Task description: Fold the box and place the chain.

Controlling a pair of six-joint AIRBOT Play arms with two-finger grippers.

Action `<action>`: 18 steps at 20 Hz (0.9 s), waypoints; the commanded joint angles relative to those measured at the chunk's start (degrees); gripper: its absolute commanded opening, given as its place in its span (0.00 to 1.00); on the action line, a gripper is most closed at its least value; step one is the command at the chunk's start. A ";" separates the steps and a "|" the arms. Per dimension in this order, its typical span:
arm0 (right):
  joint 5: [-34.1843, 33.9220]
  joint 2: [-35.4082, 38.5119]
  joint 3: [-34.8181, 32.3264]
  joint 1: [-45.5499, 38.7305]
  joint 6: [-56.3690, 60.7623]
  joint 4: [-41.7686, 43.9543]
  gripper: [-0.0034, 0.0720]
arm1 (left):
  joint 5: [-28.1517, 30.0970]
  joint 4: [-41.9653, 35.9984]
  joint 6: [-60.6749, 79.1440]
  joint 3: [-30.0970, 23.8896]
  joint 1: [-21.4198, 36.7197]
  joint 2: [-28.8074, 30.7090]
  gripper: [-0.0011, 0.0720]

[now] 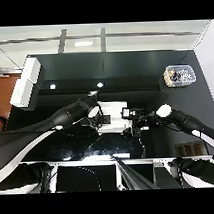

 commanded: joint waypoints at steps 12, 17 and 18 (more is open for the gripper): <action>0.13 -0.04 -0.04 0.02 -0.07 0.00 0.60 | -0.07 0.35 -0.11 0.48 -0.02 -0.07 0.20; 0.15 -0.04 -0.04 0.02 -0.07 -0.02 0.60 | -0.09 0.28 -0.07 0.48 -0.02 -0.07 0.05; 0.17 -0.04 -0.04 0.02 -0.09 -0.11 0.60 | -0.09 0.24 0.07 0.48 -0.02 -0.07 0.05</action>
